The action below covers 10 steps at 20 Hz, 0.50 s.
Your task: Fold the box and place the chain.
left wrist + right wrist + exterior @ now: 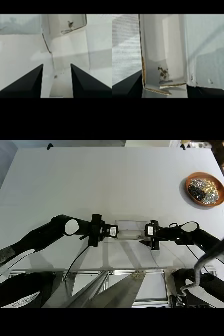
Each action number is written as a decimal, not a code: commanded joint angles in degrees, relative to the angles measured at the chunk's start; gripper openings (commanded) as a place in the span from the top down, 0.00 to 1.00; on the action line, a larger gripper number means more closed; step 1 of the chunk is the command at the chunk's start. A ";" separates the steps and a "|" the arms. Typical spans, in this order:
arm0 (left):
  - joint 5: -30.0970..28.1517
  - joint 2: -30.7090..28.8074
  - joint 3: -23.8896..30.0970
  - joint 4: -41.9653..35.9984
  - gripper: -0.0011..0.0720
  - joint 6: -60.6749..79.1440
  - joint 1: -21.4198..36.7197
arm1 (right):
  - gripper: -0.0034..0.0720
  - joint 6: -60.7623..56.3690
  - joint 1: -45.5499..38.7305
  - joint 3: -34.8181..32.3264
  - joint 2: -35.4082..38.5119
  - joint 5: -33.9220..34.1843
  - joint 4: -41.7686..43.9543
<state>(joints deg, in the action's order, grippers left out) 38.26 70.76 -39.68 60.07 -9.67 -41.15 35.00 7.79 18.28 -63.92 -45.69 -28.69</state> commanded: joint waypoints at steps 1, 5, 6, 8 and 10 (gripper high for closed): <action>-0.50 1.90 0.02 -5.66 0.45 6.36 0.00 | 0.42 -0.02 0.00 0.00 0.00 0.00 0.02; -0.52 2.03 0.02 -8.24 0.45 9.92 -0.50 | 0.42 -0.02 0.00 -0.02 0.00 0.00 0.02; -0.50 2.03 0.02 -8.59 0.45 9.90 -0.50 | 0.42 -0.02 0.00 -0.02 0.00 0.00 0.02; -0.48 2.03 0.02 -9.31 0.49 9.90 -0.68 | 0.42 -0.02 0.00 -0.02 0.00 0.00 0.02; -0.13 2.05 0.02 -10.10 0.56 9.90 -1.11 | 0.42 -0.02 0.00 -0.02 0.00 0.00 0.02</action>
<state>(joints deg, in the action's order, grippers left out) 37.82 72.73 -39.70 51.79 -0.54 -41.87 35.00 7.77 18.28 -63.92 -45.69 -28.67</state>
